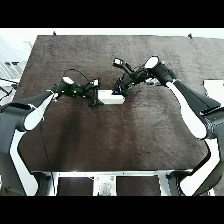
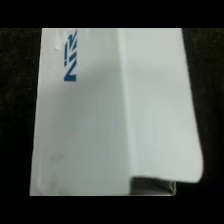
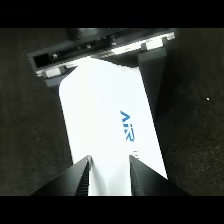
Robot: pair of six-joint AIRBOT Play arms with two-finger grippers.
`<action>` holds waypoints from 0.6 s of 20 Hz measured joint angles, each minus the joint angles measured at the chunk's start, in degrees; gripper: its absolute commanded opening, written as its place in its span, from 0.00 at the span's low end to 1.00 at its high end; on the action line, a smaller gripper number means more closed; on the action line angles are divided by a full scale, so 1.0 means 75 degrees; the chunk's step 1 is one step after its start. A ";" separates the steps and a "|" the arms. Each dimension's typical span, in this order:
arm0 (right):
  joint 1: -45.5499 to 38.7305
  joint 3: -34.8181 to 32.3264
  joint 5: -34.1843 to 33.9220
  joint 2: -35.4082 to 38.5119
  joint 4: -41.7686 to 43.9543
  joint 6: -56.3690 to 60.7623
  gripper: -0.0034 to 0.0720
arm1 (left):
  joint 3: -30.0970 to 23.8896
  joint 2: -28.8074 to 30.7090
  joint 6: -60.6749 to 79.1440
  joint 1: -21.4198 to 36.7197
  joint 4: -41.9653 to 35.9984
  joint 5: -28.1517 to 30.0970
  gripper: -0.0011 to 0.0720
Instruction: Fold the box and place the chain.
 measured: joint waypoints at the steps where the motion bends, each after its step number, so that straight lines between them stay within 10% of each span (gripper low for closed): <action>1: 0.0020 0.0000 -0.0061 -0.0006 -0.0044 0.0000 0.46 | 0.0000 0.0000 -0.0006 0.0000 0.0000 0.0000 0.49; 12: 0.0111 0.0070 -0.0367 0.0096 -0.0335 0.0178 0.41 | 0.0000 0.0000 0.0006 0.0000 -0.0003 0.0006 0.49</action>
